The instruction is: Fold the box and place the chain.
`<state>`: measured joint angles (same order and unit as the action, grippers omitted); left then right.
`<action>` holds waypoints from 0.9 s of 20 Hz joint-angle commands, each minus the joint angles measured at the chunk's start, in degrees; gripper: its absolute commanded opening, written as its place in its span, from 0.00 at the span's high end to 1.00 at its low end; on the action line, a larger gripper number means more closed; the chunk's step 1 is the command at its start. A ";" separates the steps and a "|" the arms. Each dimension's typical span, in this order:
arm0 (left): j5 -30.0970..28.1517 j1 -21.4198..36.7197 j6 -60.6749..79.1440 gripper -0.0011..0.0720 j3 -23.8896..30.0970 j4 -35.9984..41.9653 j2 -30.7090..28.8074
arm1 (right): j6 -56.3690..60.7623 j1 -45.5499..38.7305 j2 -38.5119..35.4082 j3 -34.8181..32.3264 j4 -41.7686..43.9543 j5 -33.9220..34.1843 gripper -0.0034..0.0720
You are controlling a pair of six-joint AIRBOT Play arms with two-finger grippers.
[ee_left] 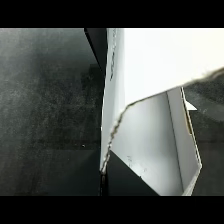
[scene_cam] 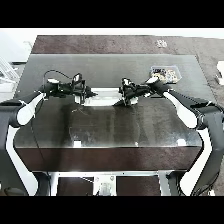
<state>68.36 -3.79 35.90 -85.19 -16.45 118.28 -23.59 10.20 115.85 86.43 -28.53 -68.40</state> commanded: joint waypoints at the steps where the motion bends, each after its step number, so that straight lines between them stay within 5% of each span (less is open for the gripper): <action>1: 0.15 0.04 0.07 0.96 0.00 0.63 0.02 | 0.00 -0.02 0.04 0.00 -0.04 -0.07 0.33; 7: 1.70 0.04 0.15 0.95 -0.20 2.32 -0.79 | -0.02 -0.02 0.04 0.00 -0.04 -0.07 0.33; 8: 1.73 0.04 0.15 0.89 -0.24 2.32 -0.79 | -0.02 -0.02 0.04 0.00 -0.04 -0.07 0.33; 9: 1.81 0.04 0.15 0.57 -0.24 2.34 -0.79 | 0.00 -0.02 0.04 0.00 -0.04 -0.07 0.33; 10: 2.10 0.04 0.15 0.45 -0.24 2.36 -0.79 | 0.00 -0.02 0.04 0.00 -0.04 -0.07 0.33; 18: 4.79 2.27 0.20 0.45 -0.35 6.12 -3.10 | -0.02 -0.02 0.04 0.00 -0.04 -0.07 0.33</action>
<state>71.22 -2.76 36.07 -85.43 -12.29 116.44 -23.68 10.20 115.87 86.43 -28.69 -68.62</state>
